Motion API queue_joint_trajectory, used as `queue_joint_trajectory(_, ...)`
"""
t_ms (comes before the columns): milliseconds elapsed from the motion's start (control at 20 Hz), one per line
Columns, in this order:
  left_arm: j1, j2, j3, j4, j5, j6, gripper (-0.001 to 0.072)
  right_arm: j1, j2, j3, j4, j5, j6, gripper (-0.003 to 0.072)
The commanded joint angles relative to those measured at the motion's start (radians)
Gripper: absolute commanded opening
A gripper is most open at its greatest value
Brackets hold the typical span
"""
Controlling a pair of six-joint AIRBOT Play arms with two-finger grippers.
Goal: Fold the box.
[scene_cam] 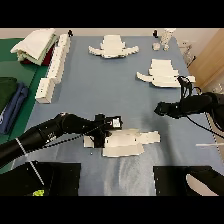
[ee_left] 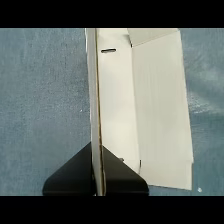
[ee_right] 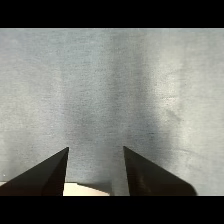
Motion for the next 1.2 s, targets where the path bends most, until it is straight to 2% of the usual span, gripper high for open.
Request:
queue_joint_trajectory(0, 0.0, -0.001, 0.001, -0.003, -0.003, 0.023, 0.0015, 0.0, -0.001, 0.0, 0.0, 0.0, 0.0, 0.053)
queue_joint_trajectory(300, 0.0, -0.001, 0.001, -0.003, -0.003, 0.022, 0.0016, 0.0, 0.0, 0.0, 0.001, -0.006, 0.0, 0.053)
queue_joint_trajectory(350, 0.0, -0.001, 0.001, -0.003, -0.004, 0.022, 0.0016, 0.0, 0.0, 0.0, 0.002, -0.023, 0.0, 0.0492)
queue_joint_trajectory(450, 0.0, -0.001, 0.001, -0.003, -0.003, 0.022, 0.0016, 0.0, 0.0, 0.0, 0.001, -0.093, 0.0, 0.0072)
queue_joint_trajectory(500, 0.0, -0.001, 0.001, -0.003, -0.003, 0.022, 0.0015, 0.0, 0.0, 0.0, 0.001, -0.129, -0.002, 0.0002)
queue_joint_trajectory(650, 0.0, -0.001, 0.001, -0.003, -0.003, 0.022, 0.0016, 0.026, 0.006, 0.0, 0.014, -0.251, -0.029, 0.0001)
queue_joint_trajectory(800, 0.0, -0.001, 0.001, -0.003, -0.003, 0.022, 0.0016, 0.14, 0.042, -0.02, 0.014, -0.318, -0.033, 0.0)
queue_joint_trajectory(1000, -0.001, -0.001, 0.001, -0.003, -0.003, 0.022, 0.0016, 0.374, 0.126, -0.072, -0.016, -0.323, 0.03, 0.0)
queue_joint_trajectory(1150, -0.001, -0.001, 0.001, -0.003, -0.003, 0.022, 0.0016, 0.474, 0.156, -0.08, -0.132, -0.303, 0.113, 0.0)
